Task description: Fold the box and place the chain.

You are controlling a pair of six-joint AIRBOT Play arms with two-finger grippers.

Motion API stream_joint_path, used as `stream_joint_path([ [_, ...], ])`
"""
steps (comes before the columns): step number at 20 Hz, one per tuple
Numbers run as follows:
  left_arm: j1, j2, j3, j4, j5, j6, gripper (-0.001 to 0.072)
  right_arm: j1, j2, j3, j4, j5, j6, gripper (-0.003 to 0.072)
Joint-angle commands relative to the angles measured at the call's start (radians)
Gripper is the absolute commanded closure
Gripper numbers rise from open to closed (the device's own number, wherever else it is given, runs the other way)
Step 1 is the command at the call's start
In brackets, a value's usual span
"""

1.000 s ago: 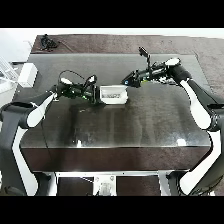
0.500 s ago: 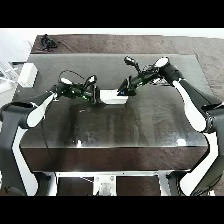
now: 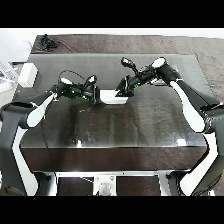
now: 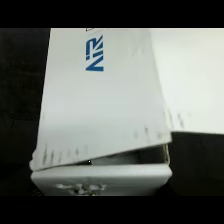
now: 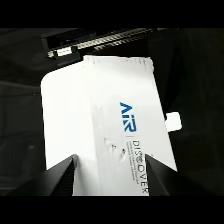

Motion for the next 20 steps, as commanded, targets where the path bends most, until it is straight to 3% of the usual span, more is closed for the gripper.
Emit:
stream_joint_path([
  [1, 0.001, 0.000, 0.001, 0.001, 0.000, 0.000, 0.0232, 0.002, -0.001, 0.001, -0.001, -0.039, -0.021, 0.0164],
  [6, 0.001, 0.000, 0.001, 0.001, 0.000, 0.000, 0.0232, 0.002, 0.001, 0.001, -0.002, -0.055, -0.048, 0.0175],
  [8, 0.001, 0.000, 0.001, 0.001, 0.000, 0.000, 0.0232, 0.002, 0.016, 0.000, -0.019, -0.038, -0.048, 0.0252],
  [12, 0.001, 0.000, 0.001, 0.000, 0.000, 0.000, 0.0232, -0.001, 0.063, -0.003, -0.028, 0.059, -0.047, 0.0269],
  [15, 0.001, 0.000, 0.001, 0.001, 0.000, 0.000, 0.0232, -0.001, 0.103, -0.050, -0.032, 0.061, -0.048, 0.0271],
  [20, 0.001, 0.000, 0.001, 0.001, -0.001, 0.000, 0.0232, 0.009, 0.133, -0.157, -0.037, -0.144, -0.136, 0.0268],
])
